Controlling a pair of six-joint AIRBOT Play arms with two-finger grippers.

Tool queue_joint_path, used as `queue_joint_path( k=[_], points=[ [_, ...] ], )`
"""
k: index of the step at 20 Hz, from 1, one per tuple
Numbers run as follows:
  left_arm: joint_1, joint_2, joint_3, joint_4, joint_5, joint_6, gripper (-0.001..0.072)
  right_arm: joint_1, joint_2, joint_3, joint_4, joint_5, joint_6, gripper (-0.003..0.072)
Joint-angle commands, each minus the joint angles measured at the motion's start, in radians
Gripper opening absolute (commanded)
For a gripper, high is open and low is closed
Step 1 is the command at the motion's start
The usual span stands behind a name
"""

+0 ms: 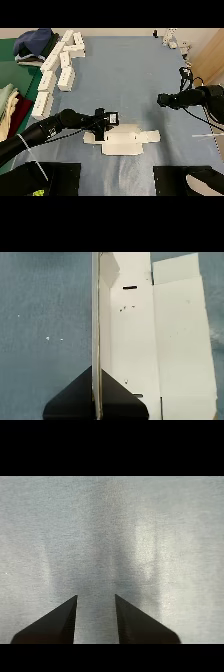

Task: Fold the box.

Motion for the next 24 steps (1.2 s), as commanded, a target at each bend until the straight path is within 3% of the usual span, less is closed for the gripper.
queue_joint_path(
  k=[1,11,15,17,19,22,24],
  points=[
    [0.009,-0.026,0.005,-0.004,-0.046,0.008,0.0011,0.001,0.0,0.0,0.0,0.0,0.0,0.0368],
    [0.009,-0.049,0.005,-0.006,-0.113,0.0,0.0012,0.0,0.0,0.0,0.01,0.0,0.0,0.0368],
    [-0.042,0.047,0.002,-0.019,0.151,0.009,0.0007,0.0,0.0,0.0,0.01,0.0,0.0,0.0368],
    [-0.108,0.091,-0.021,-0.016,0.2,0.039,0.0007,0.001,0.0,0.0,0.01,0.0,0.0,0.0368],
    [-0.193,0.111,-0.079,-0.016,0.285,0.038,0.0006,0.0,0.0,0.0,0.01,0.0,0.0,0.0368],
    [-0.367,0.125,-0.186,-0.018,0.512,0.036,0.0007,0.001,0.0,0.0,0.013,0.0,0.0,0.0368],
    [-0.465,0.124,-0.228,-0.027,0.606,0.027,0.0007,0.001,0.0,0.0,0.019,0.0,0.0,0.0368]
  ],
)
